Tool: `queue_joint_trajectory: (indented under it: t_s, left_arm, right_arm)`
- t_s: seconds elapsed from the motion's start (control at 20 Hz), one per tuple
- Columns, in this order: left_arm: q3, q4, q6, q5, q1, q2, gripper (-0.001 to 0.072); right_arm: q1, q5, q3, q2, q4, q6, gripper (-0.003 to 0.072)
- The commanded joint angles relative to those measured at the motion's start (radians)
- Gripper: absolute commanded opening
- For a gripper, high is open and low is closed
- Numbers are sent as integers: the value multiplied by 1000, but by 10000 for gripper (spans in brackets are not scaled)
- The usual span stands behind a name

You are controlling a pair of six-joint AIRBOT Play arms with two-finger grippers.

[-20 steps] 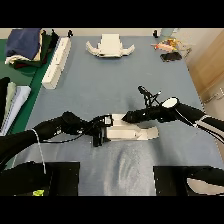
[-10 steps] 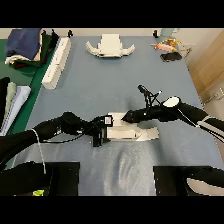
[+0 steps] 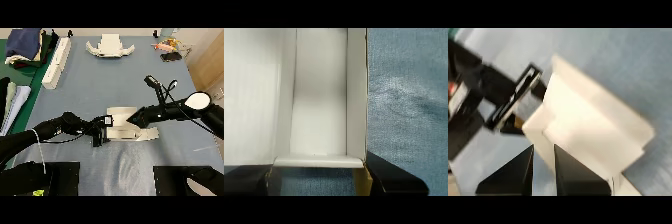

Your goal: Fold the box.

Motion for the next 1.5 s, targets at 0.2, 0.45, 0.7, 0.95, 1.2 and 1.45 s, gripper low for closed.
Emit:
queue_joint_trajectory:
  t_s: [0.2, 0.45, 0.7, 0.95, 1.2, 1.45]
  left_arm:
    - [1, 0, 0, 1, 0, 0, 519]
    - [1, 0, 0, 1, 0, 0, 519]
    - [1, 0, 0, 1, 0, 0, 519]
    - [1, 0, 0, 1, 0, 0, 519]
    - [1, 0, 0, 1, 0, 0, 519]
    - [1, 0, 0, 1, 0, 0, 519]
  right_arm:
    - [2, 200, -114, 168, -350, -151, 495]
    - [2, -29, -217, 165, -401, -500, 528]
    - [3, -187, -253, 93, -328, -706, 528]
    - [3, -273, -253, -18, -169, -892, 520]
    - [4, -223, -253, -27, -107, -894, 176]
    - [64, -268, -253, -58, -97, -893, 132]
